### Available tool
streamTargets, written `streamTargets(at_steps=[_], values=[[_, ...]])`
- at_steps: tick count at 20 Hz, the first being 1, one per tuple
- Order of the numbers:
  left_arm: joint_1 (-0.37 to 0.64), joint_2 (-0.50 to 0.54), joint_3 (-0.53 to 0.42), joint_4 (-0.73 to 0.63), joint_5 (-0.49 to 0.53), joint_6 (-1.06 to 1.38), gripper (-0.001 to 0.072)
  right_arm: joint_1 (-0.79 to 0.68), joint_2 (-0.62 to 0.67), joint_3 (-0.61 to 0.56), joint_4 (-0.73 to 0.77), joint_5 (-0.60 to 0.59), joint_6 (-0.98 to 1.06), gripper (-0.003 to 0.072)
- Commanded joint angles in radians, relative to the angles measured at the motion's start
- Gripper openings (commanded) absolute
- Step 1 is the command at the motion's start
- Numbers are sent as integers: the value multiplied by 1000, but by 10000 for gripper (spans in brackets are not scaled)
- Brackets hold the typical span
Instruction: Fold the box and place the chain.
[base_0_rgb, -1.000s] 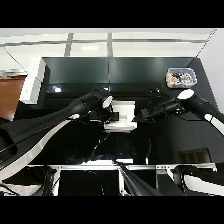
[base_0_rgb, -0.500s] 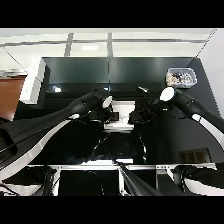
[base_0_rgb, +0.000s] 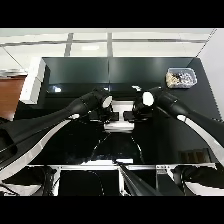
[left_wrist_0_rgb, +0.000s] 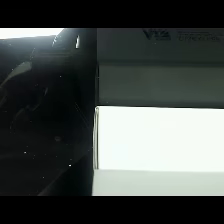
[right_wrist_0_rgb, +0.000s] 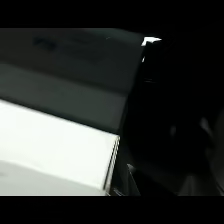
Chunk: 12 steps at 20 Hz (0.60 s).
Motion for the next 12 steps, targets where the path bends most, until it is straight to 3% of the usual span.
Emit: streamTargets(at_steps=[1,6,7,8,11,12], values=[[0,-1,0,0,0,2,26,50,-38,42,-114,46,172,293],[0,-1,0,1,0,1,26,55,-55,42,-119,86,214,293],[0,-1,0,1,0,1,26,56,-55,42,-117,87,213,107],[0,-1,0,1,0,1,26,56,-55,42,-114,87,214,16],[0,-1,0,1,0,1,26,55,-55,42,-109,85,214,17],[0,-1,0,0,1,1,26,55,-55,42,-102,84,214,100]])
